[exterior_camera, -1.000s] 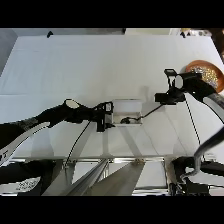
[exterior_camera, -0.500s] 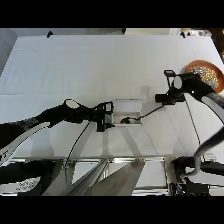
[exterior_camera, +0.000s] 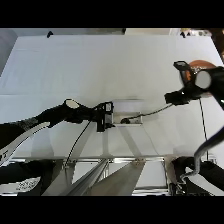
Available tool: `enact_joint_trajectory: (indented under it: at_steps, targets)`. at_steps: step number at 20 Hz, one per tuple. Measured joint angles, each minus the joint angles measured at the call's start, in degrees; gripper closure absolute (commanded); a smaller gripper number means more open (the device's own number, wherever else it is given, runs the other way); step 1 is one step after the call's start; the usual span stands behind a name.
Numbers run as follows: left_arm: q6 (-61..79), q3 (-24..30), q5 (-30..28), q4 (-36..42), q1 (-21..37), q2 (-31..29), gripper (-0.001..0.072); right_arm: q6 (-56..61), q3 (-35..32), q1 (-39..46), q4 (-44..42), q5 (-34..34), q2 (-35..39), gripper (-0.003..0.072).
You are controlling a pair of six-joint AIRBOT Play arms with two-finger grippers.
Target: Fold the box and place the chain.
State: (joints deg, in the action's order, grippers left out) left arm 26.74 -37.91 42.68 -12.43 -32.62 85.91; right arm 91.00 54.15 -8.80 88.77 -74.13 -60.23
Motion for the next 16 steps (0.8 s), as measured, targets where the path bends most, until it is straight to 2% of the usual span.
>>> enact_joint_trajectory:
  at_steps: [4, 8, 12, 16]
  targets:
    - [0.00, 0.00, 0.00, 0.00, 0.00, 0.00, 0.0500, -1.99, 0.00, -0.02, -9.49, -4.13, 9.94, 0.0666]
    - [0.00, 0.00, 0.00, -0.02, 0.00, 0.00, 0.0500, -2.64, 0.00, -0.02, -19.43, -4.46, 17.42, 0.0666]
    - [0.00, 0.00, 0.00, 0.00, 0.00, 0.00, 0.0500, -3.58, -0.07, -1.46, -28.70, -1.03, 20.96, 0.0666]
    - [-0.02, 0.00, 0.00, 0.00, 0.00, 0.00, 0.0500, -3.91, -1.73, -8.11, -32.76, 6.10, 21.79, 0.0666]
